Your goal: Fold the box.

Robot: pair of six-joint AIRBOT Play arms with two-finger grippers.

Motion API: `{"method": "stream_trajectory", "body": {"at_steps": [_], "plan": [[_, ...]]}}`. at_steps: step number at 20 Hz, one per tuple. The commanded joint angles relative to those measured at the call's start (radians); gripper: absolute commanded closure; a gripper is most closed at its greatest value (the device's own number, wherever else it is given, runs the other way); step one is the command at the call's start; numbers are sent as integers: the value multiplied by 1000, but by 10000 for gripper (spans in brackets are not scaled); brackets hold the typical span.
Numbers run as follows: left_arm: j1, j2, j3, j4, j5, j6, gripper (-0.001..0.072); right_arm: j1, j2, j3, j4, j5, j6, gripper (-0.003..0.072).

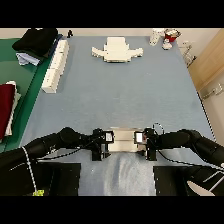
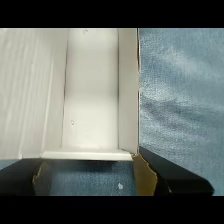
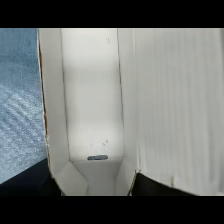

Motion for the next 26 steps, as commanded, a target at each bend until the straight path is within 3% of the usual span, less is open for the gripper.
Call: {"method": "stream_trajectory", "body": {"at_steps": [1,9,11,20,22,26], "plan": [[0,-7,5,-9,6,1,11,0,0,1,0,0,0,163],[0,-18,14,-10,5,0,13,0,0,1,0,0,0,163],[0,-19,15,-10,5,-1,125,0,0,1,0,0,0,163],[0,-20,15,-10,5,-1,118,0,0,1,0,0,0,163],[0,-20,15,-10,6,-1,0,0,0,1,0,0,0,162],[0,-20,15,-10,5,-1,1,0,0,1,0,0,0,163]]}}
